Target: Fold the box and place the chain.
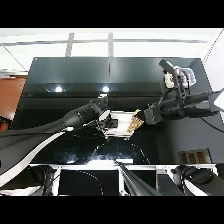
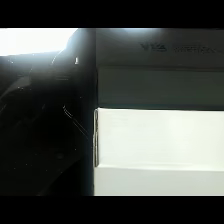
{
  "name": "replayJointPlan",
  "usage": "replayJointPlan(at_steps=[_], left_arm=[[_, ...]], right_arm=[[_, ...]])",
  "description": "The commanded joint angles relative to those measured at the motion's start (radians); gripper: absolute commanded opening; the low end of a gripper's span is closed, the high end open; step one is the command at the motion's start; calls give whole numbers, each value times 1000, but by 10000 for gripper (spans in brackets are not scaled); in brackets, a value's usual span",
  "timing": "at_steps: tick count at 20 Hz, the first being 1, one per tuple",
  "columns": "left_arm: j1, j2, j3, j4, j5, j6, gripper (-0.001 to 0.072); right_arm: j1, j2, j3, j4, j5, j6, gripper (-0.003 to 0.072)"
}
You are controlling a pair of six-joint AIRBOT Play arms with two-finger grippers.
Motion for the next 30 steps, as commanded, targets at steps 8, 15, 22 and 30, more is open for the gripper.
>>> replayJointPlan(at_steps=[8,15,22,30], left_arm=[[0,0,0,0,0,0,30],[0,0,0,0,-2,0,30],[0,0,0,0,-1,0,30],[0,0,1,0,-1,-1,301]], right_arm=[[2,-109,-65,98,-80,-32,44],[17,-181,-68,116,-111,-40,44],[-19,-205,-66,47,-44,-29,495],[-296,-34,-99,-289,66,-63,495]])
